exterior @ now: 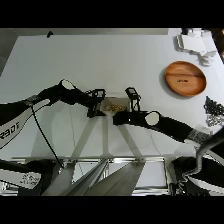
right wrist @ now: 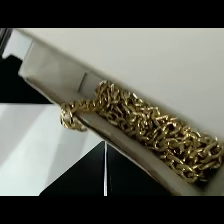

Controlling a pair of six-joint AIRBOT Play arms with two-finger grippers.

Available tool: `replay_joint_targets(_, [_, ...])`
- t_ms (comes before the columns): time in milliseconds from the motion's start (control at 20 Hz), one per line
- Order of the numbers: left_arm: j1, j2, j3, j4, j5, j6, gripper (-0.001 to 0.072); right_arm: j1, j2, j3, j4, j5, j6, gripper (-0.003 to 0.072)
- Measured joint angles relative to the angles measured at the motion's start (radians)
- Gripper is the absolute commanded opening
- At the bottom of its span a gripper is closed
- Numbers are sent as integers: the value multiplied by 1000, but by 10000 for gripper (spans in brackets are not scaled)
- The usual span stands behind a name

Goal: Fold the box and place the chain.

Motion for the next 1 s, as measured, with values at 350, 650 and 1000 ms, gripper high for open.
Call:
replay_joint_targets(350, [0,0,0,2,0,5,76,1,9,28,188,13,-7,4])
replay_joint_targets(650, [0,0,0,3,0,6,76,-22,54,37,254,37,-17,7])
replay_joint_targets(1000, [0,0,0,2,0,5,76,-184,76,275,34,431,-203,9])
